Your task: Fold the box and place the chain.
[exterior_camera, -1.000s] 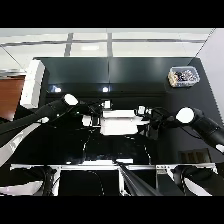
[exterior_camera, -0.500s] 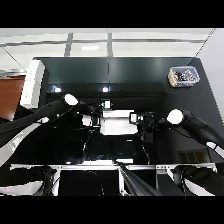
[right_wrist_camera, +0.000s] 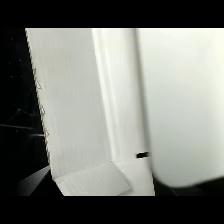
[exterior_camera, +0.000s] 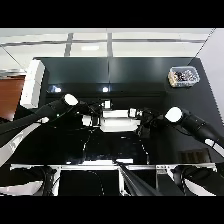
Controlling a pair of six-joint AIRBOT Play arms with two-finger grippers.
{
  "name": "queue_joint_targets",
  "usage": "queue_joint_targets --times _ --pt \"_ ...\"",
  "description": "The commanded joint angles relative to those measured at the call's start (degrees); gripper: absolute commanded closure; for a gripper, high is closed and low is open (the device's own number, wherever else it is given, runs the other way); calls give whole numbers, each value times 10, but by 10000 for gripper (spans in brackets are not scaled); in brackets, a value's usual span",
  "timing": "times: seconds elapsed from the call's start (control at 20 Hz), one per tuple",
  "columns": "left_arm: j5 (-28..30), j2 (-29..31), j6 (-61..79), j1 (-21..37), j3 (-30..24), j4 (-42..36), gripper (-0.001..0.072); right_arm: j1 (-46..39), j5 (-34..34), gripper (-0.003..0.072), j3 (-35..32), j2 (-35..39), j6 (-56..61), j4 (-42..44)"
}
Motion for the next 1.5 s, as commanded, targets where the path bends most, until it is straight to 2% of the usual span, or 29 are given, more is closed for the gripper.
queue_joint_targets --times 0.0,0.35,0.9,1.0,1.15,1.45 --pt "-2 0 0 0 0 0 683 -25 24 -18 18 8 2 4" --pt "-2 0 0 0 0 0 683 -38 -20 -17 19 14 -50 26" --pt "-2 0 -16 0 1 0 682 -38 -22 -18 20 11 -84 77" --pt "-8 0 -17 0 6 1 683 -38 -22 -18 20 2 -87 81" --pt "-33 0 -26 0 17 1 683 -38 -19 -18 20 -17 -124 138" --pt "-35 -1 -26 0 19 2 683 -38 -6 -17 20 -71 -185 173"
